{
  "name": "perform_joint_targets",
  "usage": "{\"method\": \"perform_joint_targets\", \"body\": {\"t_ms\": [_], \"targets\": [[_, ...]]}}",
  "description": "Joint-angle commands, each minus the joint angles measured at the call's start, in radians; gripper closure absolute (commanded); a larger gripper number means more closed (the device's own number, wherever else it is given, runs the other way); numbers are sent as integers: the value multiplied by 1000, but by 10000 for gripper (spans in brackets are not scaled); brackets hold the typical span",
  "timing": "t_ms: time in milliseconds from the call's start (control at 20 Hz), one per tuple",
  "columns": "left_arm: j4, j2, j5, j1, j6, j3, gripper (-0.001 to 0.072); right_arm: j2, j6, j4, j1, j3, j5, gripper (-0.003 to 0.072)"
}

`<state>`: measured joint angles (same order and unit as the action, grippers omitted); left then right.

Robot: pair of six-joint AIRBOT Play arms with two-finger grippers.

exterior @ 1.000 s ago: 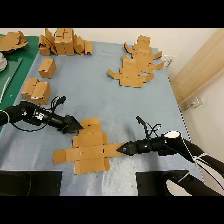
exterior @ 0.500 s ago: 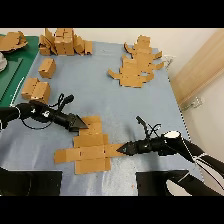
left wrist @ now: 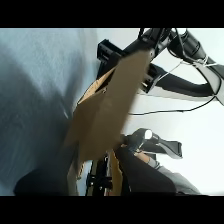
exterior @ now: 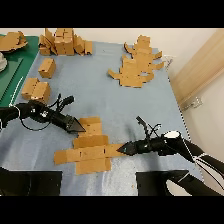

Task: Fold the box.

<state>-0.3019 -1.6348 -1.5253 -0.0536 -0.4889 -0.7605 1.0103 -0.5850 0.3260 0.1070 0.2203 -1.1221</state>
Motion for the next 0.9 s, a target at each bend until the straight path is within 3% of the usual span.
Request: {"method": "perform_joint_targets", "body": {"t_ms": [0,350,750,800,850], "targets": [[-34,-1,15,-4,4,-1,414,0,-2,0,0,0,6,684],[-34,-1,79,-32,7,-10,415,0,-2,0,0,0,5,684],[-31,-7,74,-39,7,-50,417,0,-2,1,0,0,6,684],[-31,-12,74,-48,8,-55,485,0,-2,1,0,0,6,684],[-33,-18,74,-58,10,-57,494,0,-2,1,0,0,6,684]]}}
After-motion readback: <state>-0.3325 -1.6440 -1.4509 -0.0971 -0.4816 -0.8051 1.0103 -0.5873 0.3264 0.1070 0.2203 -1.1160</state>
